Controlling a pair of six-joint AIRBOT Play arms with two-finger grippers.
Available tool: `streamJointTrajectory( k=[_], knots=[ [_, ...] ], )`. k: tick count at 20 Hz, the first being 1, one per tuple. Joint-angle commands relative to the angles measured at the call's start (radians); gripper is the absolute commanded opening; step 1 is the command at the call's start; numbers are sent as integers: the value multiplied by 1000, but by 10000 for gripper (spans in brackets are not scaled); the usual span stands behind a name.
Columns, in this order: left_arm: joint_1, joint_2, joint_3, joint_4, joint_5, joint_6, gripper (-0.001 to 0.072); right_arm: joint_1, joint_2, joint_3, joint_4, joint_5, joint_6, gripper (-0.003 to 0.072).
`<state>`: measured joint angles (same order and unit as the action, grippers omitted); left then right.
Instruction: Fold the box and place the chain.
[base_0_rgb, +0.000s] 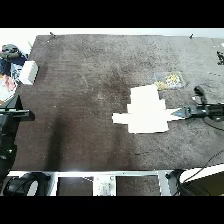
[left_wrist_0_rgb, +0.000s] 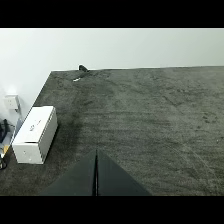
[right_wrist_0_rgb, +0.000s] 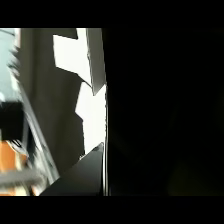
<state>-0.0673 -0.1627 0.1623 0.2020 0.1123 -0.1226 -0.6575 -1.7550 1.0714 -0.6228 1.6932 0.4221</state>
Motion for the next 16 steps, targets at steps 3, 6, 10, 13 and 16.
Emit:
streamJointTrajectory(
  k=[3, 6, 10, 13, 16],
  knots=[
    [0, 0, 0, 0, 0, 0, 13, 308, 63, -174, 269, -288, 24, 11],
    [0, 0, 0, 0, 0, 0, 13, 529, 63, -142, 367, -489, 34, 11],
    [0, 0, 0, -1, -55, -34, 13, 694, 63, -39, 365, -696, 84, 11],
    [0, 0, 0, 0, -204, -34, 251, 737, 63, -24, 365, -814, 98, 11],
    [0, -7, 9, -40, -312, -36, 526, 748, 63, -25, 365, -846, 98, 11]
  ],
)
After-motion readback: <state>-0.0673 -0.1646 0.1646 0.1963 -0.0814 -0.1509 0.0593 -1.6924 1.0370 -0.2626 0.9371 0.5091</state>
